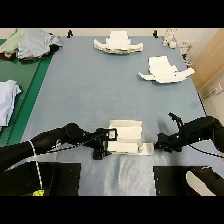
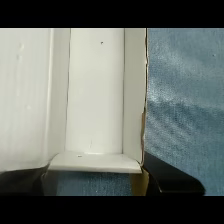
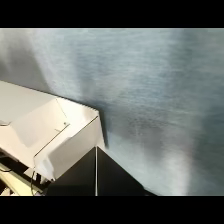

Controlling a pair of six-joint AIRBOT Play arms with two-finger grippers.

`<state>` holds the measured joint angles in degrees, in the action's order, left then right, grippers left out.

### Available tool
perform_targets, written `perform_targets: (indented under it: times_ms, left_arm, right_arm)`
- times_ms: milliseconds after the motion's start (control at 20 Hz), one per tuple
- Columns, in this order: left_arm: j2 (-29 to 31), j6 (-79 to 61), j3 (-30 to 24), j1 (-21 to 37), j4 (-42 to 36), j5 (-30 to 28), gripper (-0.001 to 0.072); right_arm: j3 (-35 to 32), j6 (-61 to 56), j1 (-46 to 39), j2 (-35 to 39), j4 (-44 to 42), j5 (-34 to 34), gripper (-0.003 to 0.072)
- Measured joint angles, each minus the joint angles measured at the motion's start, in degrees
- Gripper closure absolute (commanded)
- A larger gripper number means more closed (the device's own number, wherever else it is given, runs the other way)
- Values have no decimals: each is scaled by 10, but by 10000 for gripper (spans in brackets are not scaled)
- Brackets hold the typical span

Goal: Fold the box.

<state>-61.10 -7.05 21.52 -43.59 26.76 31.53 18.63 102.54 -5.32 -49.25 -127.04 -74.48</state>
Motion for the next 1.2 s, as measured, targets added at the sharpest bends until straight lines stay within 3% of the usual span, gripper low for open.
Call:
perform_targets:
  times_ms: [450, 1050, 1100, 1200]
  left_arm:
    - [0, 0, 0, 0, 0, 0, 187]
    - [0, 0, 0, 0, 0, 0, 187]
    - [0, 0, 0, 0, 0, 0, 187]
    - [0, 0, 0, 0, 0, 0, 187]
  right_arm:
    - [-4, -4, 1, -2, 18, 35, 685]
    - [-3, 24, 24, -9, -29, 18, 683]
    - [2, 24, 25, -6, -32, 11, 665]
    - [12, 24, 27, 1, -37, -2, 501]
